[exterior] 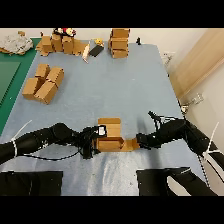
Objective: Fold the box.
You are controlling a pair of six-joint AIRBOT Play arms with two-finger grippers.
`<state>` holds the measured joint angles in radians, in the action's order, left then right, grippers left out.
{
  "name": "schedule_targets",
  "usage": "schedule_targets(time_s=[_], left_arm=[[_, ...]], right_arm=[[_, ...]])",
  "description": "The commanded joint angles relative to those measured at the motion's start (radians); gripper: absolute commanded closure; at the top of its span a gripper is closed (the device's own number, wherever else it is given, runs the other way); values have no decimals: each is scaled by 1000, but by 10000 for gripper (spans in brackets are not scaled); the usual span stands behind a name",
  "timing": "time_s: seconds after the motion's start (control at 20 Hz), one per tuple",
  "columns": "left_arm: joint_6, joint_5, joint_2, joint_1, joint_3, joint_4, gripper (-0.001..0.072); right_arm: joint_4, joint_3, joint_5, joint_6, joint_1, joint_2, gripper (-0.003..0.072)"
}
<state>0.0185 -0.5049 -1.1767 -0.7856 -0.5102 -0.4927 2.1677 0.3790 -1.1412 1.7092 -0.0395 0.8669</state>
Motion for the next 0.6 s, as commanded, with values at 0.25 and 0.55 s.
schedule_targets(time_s=[0.25, 0.55], left_arm=[[0, 0, 0, 0, 0, 0, 191], [0, 0, 0, 0, 0, 0, 191]], right_arm=[[126, -35, 52, 58, 0, 39, 685], [169, -14, 51, 68, -51, -89, 681]])
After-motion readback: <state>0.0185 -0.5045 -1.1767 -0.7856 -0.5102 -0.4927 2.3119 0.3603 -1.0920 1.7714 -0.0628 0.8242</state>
